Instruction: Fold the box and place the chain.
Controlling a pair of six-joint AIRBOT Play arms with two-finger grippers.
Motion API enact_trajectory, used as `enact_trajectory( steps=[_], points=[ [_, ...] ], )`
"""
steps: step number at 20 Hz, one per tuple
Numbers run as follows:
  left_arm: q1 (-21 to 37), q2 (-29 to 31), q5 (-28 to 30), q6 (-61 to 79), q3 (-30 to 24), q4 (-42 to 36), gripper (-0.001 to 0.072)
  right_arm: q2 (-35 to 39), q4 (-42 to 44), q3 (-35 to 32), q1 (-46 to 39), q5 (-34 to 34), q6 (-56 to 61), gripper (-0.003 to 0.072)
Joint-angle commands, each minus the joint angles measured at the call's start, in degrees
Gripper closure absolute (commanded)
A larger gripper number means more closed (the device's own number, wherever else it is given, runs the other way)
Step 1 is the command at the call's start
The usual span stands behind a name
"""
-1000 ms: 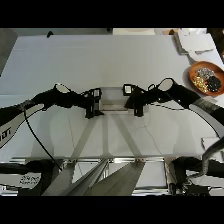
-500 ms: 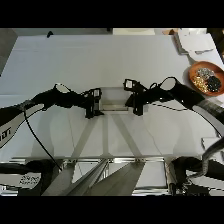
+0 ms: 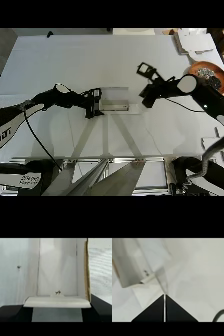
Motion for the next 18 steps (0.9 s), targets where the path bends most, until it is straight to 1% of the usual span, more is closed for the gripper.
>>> enact_trajectory(
  steps=[1, 4, 6, 9, 12, 14, 18],
  points=[
    [0.0, -0.02, 0.0, 0.02, -0.02, 0.0, 0.0498, 1.88, -7.41, -0.87, -4.48, -1.11, 16.26, 0.0677],
    [0.0, -0.02, 0.0, 0.02, -0.02, 0.0, 0.0498, 1.86, -6.32, -4.55, -8.83, -1.92, 22.23, 0.0677],
    [0.0, -0.02, 0.0, 0.02, -0.02, 0.0, 0.0498, 1.75, -0.48, -7.61, -12.55, -3.37, 24.9, 0.0679],
    [0.0, -0.02, 0.0, 0.02, -0.02, 0.0, 0.0498, 0.83, 7.93, -10.97, -16.57, -2.91, 24.85, 0.068],
    [0.0, -0.02, 0.0, 0.02, -0.02, 0.0, 0.0498, -1.66, 10.71, -13.31, -16.79, -2.1, 24.81, 0.0681],
    [0.0, -0.02, 0.0, 0.02, -0.02, 0.0, 0.0498, -4.24, 13.49, -13.53, -16.65, 0.07, 24.13, 0.0681],
    [0.0, -0.02, 0.0, 0.02, -0.02, 0.0, 0.0498, -5.95, 15.21, -13.55, -15.34, 0.59, 21.73, 0.0682]
  ],
)
